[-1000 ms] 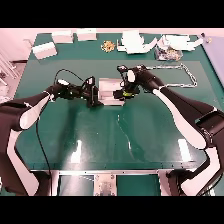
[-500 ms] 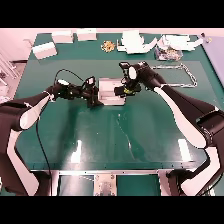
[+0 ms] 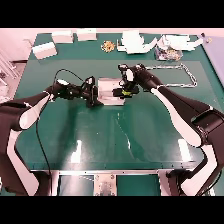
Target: Fold the box and place the chain.
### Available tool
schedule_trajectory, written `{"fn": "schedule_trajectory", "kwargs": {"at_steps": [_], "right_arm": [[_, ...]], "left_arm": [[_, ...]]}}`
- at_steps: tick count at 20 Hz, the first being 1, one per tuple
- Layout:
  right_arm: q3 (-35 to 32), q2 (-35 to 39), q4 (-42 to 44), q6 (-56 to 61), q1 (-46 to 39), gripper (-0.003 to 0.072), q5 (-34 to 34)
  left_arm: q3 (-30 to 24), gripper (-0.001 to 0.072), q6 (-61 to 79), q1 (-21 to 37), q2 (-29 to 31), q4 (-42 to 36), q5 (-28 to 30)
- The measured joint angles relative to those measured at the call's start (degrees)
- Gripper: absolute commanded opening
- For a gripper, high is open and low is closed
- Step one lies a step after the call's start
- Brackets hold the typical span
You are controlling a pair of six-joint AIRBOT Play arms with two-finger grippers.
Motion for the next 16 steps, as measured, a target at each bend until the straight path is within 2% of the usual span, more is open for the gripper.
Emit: {"fn": "schedule_trajectory", "kwargs": {"at_steps": [2, 4, 8, 9, 10, 11, 13, 16], "right_arm": [[0.07, -0.2, -0.04, 0.39, 0.04, 0.0048, -0.46], [0.2, -0.37, -0.09, 0.7, 0.15, 0.0009, -1.03], [0.48, -0.48, -0.59, 0.66, 0.59, 0.0013, -1.2], [0.52, -0.48, -0.7, 0.66, 0.66, 0.0107, -1.2], [0.57, -0.48, -0.74, 0.44, 0.66, 0.0165, -1.22], [0.61, -0.48, -0.72, 0.44, 0.76, 0.0177, -1.31], [0.72, -0.48, -0.61, 0.46, 0.76, 0.0297, -1.42], [0.92, -0.35, -0.5, 0.5, 0.79, 0.0303, -1.46]], "left_arm": [[0.0, 0.0512, -0.09, 0.0, 0.0, -0.02, 0.07], [-0.02, 0.0513, -0.22, -0.02, -0.02, -0.04, -0.04], [-0.02, 0.0513, -0.13, 0.0, -0.02, -0.02, -0.09], [-0.02, 0.0513, -0.11, 0.0, -0.02, -0.02, -0.09], [-0.02, 0.0513, -0.04, 0.0, 0.0, -0.02, -0.09], [-0.02, 0.0513, -0.02, 0.0, 0.0, -0.04, -0.09], [-0.02, 0.0513, 0.0, -0.02, 0.0, -0.11, 0.02], [-0.02, 0.0513, 0.02, -0.02, -0.02, -0.2, 0.13]]}}
